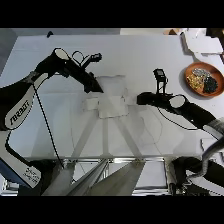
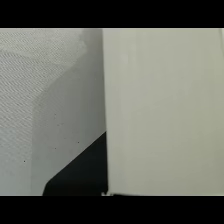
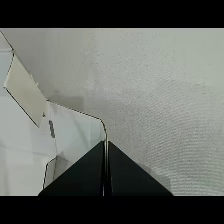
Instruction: Fold the box and place the chain.
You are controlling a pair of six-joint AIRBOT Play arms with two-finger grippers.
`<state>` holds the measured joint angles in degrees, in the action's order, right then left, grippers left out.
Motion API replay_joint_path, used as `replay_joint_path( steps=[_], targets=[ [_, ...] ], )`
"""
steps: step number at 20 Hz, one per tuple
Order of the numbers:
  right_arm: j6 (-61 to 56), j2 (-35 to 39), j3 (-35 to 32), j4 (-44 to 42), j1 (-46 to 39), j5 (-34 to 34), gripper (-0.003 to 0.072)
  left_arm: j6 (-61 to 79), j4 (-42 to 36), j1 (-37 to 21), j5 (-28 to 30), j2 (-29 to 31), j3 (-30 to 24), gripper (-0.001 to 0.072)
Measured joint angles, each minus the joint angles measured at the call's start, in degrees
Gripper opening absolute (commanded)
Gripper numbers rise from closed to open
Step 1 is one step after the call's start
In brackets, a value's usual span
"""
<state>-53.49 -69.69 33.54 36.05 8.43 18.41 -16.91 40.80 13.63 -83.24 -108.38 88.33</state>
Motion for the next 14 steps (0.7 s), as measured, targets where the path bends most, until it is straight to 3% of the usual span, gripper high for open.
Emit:
replay_joint_path(
  steps=[14],
  targets=[
    [0.0, 0.0, 0.0, 0.0, 0.0, -1.2, 0.0027, -0.2, 0.4, 0.0, 1.8, 0.0, 0.0, 0.0003]
  ],
)
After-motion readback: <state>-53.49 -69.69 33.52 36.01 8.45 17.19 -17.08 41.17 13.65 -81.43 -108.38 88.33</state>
